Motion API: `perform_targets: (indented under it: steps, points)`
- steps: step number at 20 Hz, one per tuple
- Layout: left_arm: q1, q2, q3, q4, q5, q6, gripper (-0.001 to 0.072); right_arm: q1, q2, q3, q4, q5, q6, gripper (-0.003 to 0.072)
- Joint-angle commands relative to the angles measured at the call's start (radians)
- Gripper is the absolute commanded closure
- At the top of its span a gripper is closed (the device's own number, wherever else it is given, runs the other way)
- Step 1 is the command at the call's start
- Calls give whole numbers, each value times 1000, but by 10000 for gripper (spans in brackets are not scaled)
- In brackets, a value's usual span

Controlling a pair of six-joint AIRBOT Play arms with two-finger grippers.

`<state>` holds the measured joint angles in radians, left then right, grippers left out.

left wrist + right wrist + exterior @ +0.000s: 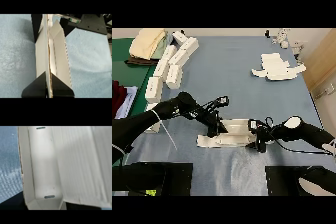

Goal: Fold the box.

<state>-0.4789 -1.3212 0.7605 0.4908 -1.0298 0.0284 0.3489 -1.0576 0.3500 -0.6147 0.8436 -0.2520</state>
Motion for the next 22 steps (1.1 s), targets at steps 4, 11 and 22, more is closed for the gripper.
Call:
perform_targets:
  steps: [4,11,22]
  points:
    - [0,1,1,-81,-2,0,696,0,-1,0,0,0,0,178]
    - [-1,0,1,-85,8,-1,520,0,-1,0,0,0,0,178]
    - [183,237,37,250,-278,-774,698,0,-1,0,0,0,0,178]
